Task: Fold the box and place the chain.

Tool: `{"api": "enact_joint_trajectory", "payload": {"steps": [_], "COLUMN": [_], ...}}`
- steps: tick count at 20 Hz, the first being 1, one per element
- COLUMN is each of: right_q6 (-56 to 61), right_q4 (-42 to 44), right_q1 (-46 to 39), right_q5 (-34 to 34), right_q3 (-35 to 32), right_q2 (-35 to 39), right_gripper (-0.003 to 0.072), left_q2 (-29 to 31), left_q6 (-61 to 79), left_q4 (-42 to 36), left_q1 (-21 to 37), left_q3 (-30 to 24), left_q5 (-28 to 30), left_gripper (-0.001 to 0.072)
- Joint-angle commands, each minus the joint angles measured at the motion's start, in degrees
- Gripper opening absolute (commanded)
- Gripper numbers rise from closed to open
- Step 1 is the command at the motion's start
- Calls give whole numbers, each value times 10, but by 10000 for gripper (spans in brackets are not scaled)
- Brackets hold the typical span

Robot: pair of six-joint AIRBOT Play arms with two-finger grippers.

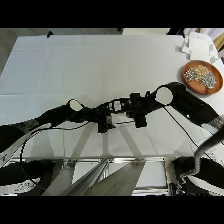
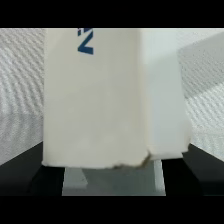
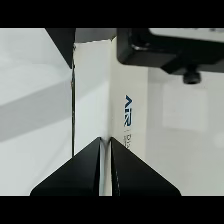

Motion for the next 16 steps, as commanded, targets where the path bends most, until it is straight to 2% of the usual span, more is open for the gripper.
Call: {"api": "enact_joint_trajectory", "payload": {"steps": [1, 10, 16], "right_q6": [1, 1, 1], "right_q4": [1, 0, 0], "right_q1": [0, 0, 0], "right_q5": [-5, -64, -70], "right_q3": [-16, -33, -33], "right_q2": [2, 11, 21], "right_gripper": [47, 48, 48], "left_q2": [0, 0, 0], "left_q6": [-1, -1, 0], "left_q4": [0, 0, 0], "left_q1": [0, 0, 0], "left_q3": [0, 0, 0], "left_q5": [0, 0, 0], "left_gripper": [251, 251, 251]}}
